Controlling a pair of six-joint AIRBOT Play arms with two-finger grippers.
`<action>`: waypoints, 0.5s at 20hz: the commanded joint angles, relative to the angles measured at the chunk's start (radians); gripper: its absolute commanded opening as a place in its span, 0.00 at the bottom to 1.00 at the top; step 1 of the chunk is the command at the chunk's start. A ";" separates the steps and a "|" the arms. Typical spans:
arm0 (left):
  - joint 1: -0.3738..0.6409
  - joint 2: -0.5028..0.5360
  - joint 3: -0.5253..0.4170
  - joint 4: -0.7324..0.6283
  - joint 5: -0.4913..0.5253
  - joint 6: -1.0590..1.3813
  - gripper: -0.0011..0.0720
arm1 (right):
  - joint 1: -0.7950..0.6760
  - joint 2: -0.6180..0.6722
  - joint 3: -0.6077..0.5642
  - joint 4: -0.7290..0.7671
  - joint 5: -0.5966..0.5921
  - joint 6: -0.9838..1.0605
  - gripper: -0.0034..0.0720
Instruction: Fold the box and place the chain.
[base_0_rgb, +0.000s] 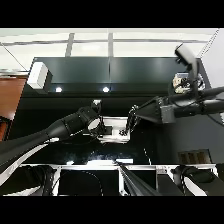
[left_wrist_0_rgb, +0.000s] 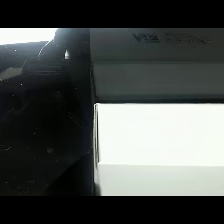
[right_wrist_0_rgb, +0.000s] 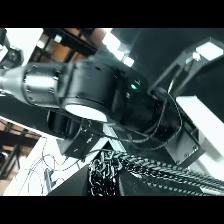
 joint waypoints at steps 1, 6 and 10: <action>0.000 0.000 0.000 0.000 0.000 0.000 0.05 | 0.069 -0.003 -0.084 -0.002 -0.118 0.000 0.05; 0.000 0.000 0.000 0.000 0.000 0.000 0.05 | 0.134 -0.035 -0.105 -0.168 -0.193 0.037 0.05; 0.000 0.000 0.000 0.000 0.000 0.000 0.05 | 0.140 -0.056 -0.176 -0.170 -0.243 0.038 0.05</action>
